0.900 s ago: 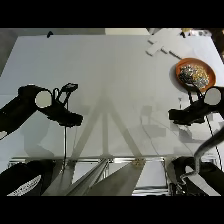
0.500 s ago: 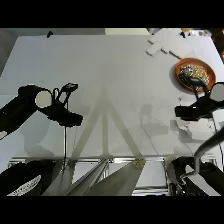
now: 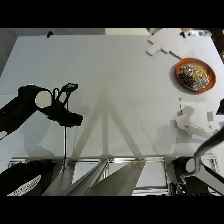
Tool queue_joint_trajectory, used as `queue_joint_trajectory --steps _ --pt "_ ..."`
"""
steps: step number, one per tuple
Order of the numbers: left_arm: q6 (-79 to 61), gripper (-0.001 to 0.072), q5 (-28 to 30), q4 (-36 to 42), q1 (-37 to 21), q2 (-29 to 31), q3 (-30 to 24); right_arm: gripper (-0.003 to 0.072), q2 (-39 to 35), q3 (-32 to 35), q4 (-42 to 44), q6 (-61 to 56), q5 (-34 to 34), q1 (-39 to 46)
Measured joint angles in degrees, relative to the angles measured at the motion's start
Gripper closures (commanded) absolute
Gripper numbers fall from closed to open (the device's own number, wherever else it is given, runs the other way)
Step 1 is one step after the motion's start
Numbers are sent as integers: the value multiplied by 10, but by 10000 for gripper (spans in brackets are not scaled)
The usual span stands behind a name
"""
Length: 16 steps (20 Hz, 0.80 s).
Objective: Fold the box and place the chain.
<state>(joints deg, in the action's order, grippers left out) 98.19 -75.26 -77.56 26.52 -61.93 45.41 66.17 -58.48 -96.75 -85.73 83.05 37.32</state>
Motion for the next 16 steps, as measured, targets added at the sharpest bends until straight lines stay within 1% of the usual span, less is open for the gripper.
queue_joint_trajectory --steps 4,9,13,14,15,16 --pt "0 702 0 0 0 0 0 53 82 -48 -11 47 7 63" --pt "0 702 0 0 0 0 0 56 184 -129 -25 93 1 84" --pt "0 702 0 0 0 0 0 136 250 -152 -56 140 4 87" --pt "0 702 0 0 0 0 0 175 260 -154 -59 153 4 88" --pt "0 702 0 0 0 0 0 175 269 -156 -62 163 5 88" --pt "0 702 0 0 0 0 0 196 276 -158 -66 169 6 88"
